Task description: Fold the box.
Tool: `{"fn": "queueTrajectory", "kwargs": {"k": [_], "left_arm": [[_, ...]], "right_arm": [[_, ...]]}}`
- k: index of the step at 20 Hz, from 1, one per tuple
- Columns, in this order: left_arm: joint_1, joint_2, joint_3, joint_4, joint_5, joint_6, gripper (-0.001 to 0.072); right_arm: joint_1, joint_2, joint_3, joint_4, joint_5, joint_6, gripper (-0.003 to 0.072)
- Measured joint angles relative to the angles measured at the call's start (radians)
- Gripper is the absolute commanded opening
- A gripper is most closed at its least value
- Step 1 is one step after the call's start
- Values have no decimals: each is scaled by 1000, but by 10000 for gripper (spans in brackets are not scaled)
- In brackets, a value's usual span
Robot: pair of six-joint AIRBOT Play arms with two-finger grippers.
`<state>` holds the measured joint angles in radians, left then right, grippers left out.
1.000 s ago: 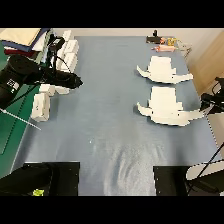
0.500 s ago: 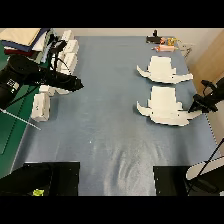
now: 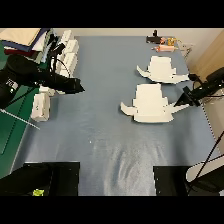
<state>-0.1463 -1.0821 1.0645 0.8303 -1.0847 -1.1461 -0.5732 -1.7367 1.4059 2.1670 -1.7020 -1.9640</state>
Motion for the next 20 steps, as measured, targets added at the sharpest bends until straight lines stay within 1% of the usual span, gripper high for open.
{"fn": "queueTrajectory", "kwargs": {"k": [3, 5, 8, 10, 13, 15, 16, 17, 18, 20], "left_arm": [[45, 0, 0, 9, -82, -29, 14], [92, -1, -3, 19, -124, -39, 14], [165, -1, -21, 25, -181, -44, 14], [202, -2, -39, 29, -200, -19, 14], [220, -2, -54, 28, -225, 48, 14], [225, -2, -58, 29, -238, 74, 16], [225, -5, -60, 29, -242, 82, 50], [226, -10, -60, 29, -238, 89, 349], [226, -21, -61, 28, -234, 95, 514], [227, -56, -64, 18, -223, 101, 511]], "right_arm": [[116, 35, -56, 25, 23, 57, 0], [204, 92, -140, 26, 81, 94, 0], [321, 214, -301, 28, 205, 141, 0], [399, 309, -412, 29, 301, 166, 0], [509, 449, -554, 29, 440, 194, 0], [579, 535, -631, 31, 509, 207, 0], [614, 581, -671, 31, 554, 214, 0], [648, 624, -710, 30, 600, 224, 0], [677, 658, -743, 30, 640, 230, 0], [731, 713, -803, 30, 706, 237, 0]]}}
